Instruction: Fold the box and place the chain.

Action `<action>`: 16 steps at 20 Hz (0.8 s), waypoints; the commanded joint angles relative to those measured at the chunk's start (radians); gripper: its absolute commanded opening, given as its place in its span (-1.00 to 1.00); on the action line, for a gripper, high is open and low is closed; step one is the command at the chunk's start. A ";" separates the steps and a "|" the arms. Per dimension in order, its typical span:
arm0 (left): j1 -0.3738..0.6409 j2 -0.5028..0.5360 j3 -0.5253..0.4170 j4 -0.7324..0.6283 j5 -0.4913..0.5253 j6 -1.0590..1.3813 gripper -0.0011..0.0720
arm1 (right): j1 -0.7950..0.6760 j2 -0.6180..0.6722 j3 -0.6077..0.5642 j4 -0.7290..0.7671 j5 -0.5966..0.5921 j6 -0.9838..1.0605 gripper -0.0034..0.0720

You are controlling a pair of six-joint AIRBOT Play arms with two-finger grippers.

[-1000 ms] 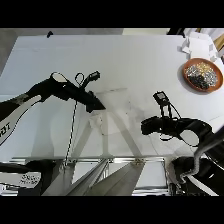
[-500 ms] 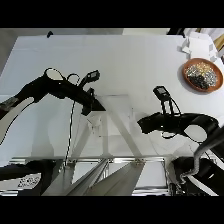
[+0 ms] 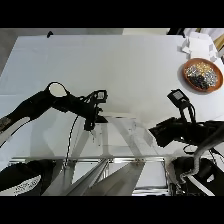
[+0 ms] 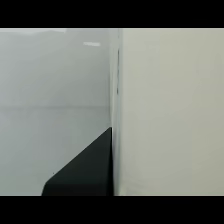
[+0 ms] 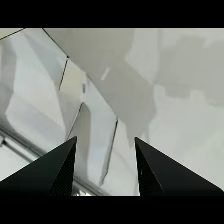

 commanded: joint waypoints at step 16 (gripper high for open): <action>-0.007 -0.144 -0.019 -0.166 0.195 0.338 -0.96 | 0.001 0.062 0.002 0.005 -0.057 -0.003 0.17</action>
